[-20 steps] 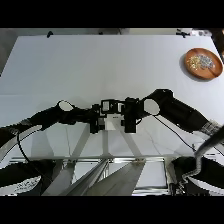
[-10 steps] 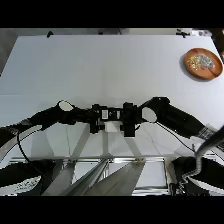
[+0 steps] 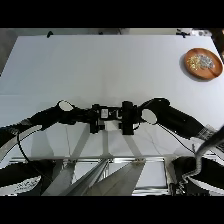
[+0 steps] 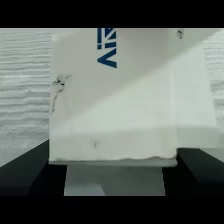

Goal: Fold the box and place the chain.

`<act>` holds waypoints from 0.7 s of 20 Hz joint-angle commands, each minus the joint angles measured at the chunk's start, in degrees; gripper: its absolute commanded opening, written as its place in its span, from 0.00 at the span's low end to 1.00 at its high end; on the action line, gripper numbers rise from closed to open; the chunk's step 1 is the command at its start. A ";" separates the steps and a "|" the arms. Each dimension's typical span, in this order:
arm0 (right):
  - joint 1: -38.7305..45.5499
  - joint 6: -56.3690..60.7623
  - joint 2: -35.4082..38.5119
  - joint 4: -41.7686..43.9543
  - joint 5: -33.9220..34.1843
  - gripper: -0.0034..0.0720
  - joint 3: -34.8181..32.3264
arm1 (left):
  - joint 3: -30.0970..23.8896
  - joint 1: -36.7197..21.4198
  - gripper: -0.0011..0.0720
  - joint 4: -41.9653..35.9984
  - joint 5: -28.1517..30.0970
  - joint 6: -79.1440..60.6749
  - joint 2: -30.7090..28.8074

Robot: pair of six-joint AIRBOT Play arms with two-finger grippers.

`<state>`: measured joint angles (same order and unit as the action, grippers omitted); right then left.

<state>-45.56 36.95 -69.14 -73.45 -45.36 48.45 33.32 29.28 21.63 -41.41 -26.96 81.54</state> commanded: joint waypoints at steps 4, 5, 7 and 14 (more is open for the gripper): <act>0.35 -0.04 3.74 -0.26 -0.57 0.50 0.00 | 0.02 0.04 0.55 0.02 0.02 -0.04 -0.04; 0.33 -0.26 3.74 0.04 -1.84 0.50 0.00 | 0.02 0.04 0.55 0.02 0.00 -0.07 -0.04; 0.13 -2.80 3.72 1.73 -4.46 0.50 0.00 | 0.02 0.04 0.55 0.02 0.00 -0.04 -0.04; -1.97 -2.60 2.67 2.10 -0.59 0.50 -0.39 | 0.02 0.02 0.55 0.02 0.00 -0.07 -0.04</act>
